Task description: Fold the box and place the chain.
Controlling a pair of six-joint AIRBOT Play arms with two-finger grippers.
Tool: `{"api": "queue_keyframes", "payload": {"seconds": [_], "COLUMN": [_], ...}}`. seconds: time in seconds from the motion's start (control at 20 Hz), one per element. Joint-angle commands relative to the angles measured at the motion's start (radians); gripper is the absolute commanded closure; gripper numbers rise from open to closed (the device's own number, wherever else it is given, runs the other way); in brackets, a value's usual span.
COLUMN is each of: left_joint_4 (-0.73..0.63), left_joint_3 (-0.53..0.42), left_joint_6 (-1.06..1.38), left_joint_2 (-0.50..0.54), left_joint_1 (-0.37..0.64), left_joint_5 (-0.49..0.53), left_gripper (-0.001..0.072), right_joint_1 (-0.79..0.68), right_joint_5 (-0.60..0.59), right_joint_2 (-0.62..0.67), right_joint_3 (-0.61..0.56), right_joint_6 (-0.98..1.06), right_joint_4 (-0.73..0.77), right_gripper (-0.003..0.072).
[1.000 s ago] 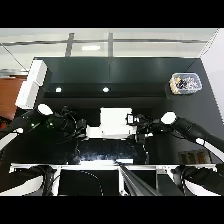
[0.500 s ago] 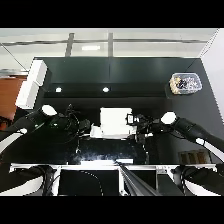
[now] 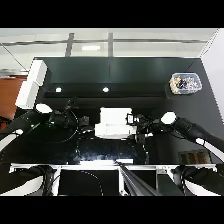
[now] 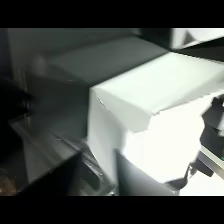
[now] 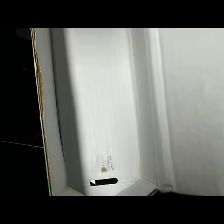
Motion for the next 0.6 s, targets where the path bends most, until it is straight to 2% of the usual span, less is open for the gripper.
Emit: {"api": "queue_keyframes", "payload": {"seconds": [0.0, 0.05, 0.35, 0.55], "left_joint_4": [-0.053, -0.055, -0.054, -0.043], "left_joint_3": [0.001, 0.001, 0.008, 0.057], "left_joint_6": [0.058, 0.058, 0.061, 0.055], "left_joint_2": [0.002, 0.003, 0.002, 0.002], "left_joint_1": [0.001, 0.001, -0.078, -0.124], "left_joint_5": [-0.010, -0.016, 0.019, 0.032], "left_gripper": [0.0269, 0.0117, 0.0104, 0.0109], "right_joint_1": [0.000, 0.000, 0.000, 0.000], "right_joint_5": [-0.002, -0.002, -0.002, -0.002], "right_joint_2": [-0.001, -0.001, -0.001, -0.001], "right_joint_3": [0.000, 0.000, 0.000, 0.000], "right_joint_6": [0.001, 0.001, 0.001, 0.001], "right_joint_4": [0.001, 0.001, 0.001, 0.001], "right_gripper": [0.0268, 0.0269, 0.0269, 0.0268]}}
